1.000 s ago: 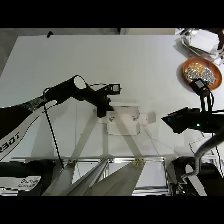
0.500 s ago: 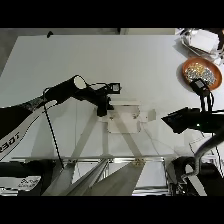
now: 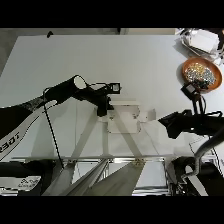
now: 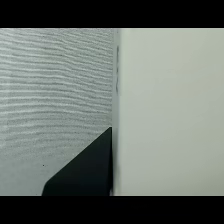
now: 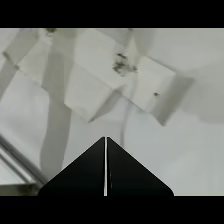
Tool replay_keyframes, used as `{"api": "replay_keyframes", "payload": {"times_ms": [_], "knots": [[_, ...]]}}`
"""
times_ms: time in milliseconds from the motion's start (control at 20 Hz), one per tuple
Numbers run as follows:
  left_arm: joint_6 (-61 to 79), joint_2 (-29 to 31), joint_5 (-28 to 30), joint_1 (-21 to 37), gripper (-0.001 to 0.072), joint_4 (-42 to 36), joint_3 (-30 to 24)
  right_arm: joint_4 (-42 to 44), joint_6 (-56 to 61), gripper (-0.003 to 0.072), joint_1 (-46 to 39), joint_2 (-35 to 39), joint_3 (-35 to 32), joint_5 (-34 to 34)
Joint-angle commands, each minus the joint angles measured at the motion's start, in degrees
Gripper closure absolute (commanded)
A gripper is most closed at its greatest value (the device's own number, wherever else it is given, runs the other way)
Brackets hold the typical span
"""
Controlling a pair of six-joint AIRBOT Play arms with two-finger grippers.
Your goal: Fold the box and place the chain.
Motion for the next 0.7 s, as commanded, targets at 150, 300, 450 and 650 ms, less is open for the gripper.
{"api": "replay_keyframes", "payload": {"times_ms": [150, 300, 450, 650], "knots": [[0.00, -0.02, -0.02, -0.04, 0.0704, 0.00, 0.00, -13.09, -14.58, 0.0356, 25.22, -4.50, -2.34, -15.04], [-0.02, -0.02, -0.04, -0.04, 0.0704, 0.00, 0.00, -24.70, -14.21, 0.0091, 32.61, -10.73, -2.56, -16.15], [0.00, -0.02, -0.04, -0.04, 0.0704, 0.00, 0.00, -26.14, -14.12, 0.0087, 33.27, -12.66, -4.70, -22.71], [0.00, -0.02, -0.02, -0.04, 0.0704, -0.11, 0.00, -28.65, -14.08, 0.0085, 38.23, -12.68, -10.21, -32.87]]}}
